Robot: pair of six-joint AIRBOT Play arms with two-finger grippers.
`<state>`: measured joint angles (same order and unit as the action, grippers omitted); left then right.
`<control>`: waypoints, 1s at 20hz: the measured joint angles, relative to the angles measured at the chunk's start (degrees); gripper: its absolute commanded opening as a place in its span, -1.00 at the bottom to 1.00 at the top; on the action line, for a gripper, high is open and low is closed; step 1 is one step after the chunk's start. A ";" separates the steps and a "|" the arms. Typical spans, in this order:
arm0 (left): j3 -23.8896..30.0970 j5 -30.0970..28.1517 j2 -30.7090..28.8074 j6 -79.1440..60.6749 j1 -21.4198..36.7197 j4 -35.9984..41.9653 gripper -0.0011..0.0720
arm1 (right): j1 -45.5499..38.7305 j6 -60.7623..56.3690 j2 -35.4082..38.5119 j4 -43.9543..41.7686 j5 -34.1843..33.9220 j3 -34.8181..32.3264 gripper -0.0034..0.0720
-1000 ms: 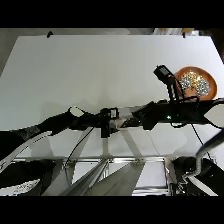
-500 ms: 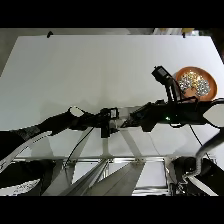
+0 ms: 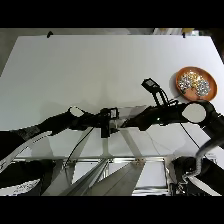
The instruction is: Fold the box and place the chain.
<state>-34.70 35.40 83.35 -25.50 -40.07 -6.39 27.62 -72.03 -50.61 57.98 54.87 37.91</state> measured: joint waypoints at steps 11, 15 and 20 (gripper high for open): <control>0.00 0.00 0.00 -0.02 0.00 0.00 0.04 | 0.00 -2.34 0.59 8.22 4.98 9.11 0.15; 0.00 0.00 0.00 0.00 0.00 0.00 0.04 | -0.15 -4.70 0.68 12.79 5.51 10.38 0.08; 0.00 0.00 0.00 0.00 0.00 0.00 0.04 | -6.27 -6.60 0.61 14.69 5.77 10.80 -0.03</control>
<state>-34.70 35.40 83.35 -25.50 -40.07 -6.39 21.34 -78.63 -50.00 72.66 60.64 48.71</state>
